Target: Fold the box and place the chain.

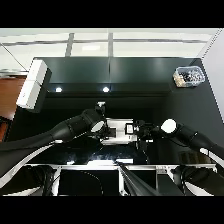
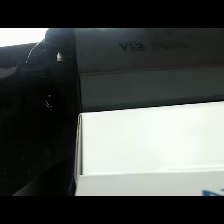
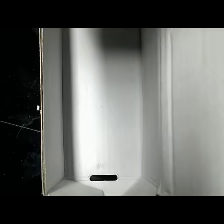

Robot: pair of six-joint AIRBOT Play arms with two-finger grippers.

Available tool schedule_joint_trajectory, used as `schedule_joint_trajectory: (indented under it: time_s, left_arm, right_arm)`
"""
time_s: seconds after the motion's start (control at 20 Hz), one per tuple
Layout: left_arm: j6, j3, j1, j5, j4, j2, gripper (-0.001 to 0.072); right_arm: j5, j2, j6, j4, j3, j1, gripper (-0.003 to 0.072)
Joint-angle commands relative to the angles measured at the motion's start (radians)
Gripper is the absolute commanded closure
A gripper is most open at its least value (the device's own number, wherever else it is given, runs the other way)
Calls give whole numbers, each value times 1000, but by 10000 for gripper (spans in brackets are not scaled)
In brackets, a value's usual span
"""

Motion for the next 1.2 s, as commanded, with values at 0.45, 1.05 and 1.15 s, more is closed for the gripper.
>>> schedule_joint_trajectory:
  time_s: [0.45, 1.05, 1.15]
  left_arm:
    - [0, 6, -1, -19, 2, -11, 663]
    - [0, 9, 0, -24, 3, -11, 373]
    - [0, 9, 0, -24, 2, -11, 377]
  right_arm:
    - [0, 0, 0, 0, 0, 0, 250]
    - [0, 0, 0, 0, 0, 0, 250]
    - [0, 0, 0, 0, 0, 0, 250]
